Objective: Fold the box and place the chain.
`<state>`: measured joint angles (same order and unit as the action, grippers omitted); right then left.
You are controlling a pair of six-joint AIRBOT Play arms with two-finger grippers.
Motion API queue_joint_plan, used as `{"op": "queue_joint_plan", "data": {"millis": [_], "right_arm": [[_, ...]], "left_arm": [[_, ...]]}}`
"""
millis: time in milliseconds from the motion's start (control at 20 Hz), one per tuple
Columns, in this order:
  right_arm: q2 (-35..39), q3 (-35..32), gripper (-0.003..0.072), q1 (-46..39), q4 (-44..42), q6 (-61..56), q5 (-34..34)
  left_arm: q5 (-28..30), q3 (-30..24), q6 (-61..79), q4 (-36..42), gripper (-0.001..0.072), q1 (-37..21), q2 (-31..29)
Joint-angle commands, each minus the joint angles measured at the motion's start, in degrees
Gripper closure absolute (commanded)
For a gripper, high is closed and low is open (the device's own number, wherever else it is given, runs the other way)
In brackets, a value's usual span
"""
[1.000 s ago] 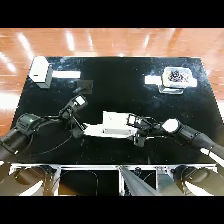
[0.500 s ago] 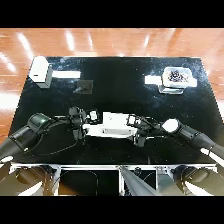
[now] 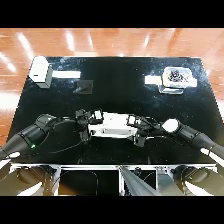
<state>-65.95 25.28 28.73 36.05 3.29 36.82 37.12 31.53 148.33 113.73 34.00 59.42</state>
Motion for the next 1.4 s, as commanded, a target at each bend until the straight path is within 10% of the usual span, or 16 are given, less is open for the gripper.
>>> {"op": "queue_joint_plan", "data": {"millis": [0, 1000, 1350], "right_arm": [[-0.04, 0.0, 0.0133, -0.02, 0.02, -0.02, 0.26], [-0.04, 0.0, 0.0134, -0.02, 0.02, -0.02, 0.24], [-0.04, 0.0, 0.0134, -0.02, 0.02, -0.02, 0.24]], "left_arm": [[0.68, 0.2, 6.91, 5.49, 0.0104, -2.32, 0.22], [0.79, 0.2, 21.16, 9.99, 0.0168, 1.97, 5.25], [1.7, 0.31, 20.94, 10.29, 0.0396, 2.19, 5.22]]}}
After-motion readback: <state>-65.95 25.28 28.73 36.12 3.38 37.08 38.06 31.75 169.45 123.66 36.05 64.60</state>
